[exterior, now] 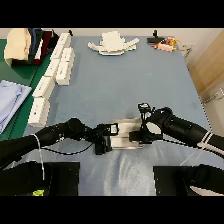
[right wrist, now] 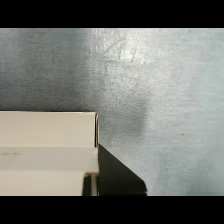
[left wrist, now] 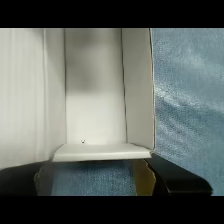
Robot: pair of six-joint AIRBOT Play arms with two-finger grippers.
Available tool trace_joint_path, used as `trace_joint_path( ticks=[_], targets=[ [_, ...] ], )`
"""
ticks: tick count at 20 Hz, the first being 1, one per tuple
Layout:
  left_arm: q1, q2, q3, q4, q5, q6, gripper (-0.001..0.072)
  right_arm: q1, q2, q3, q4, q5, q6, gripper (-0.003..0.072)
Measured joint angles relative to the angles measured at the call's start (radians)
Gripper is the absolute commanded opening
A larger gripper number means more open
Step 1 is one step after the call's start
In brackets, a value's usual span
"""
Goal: Fold the box.
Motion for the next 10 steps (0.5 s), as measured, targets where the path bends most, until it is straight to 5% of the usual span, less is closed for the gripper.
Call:
trace_joint_path(
  ticks=[10],
  targets=[
    [0.000,-0.001,0.005,-0.051,0.003,0.015,0.0691,0.010,-0.013,0.022,-0.024,0.009,0.026,0.0007]
  ],
)
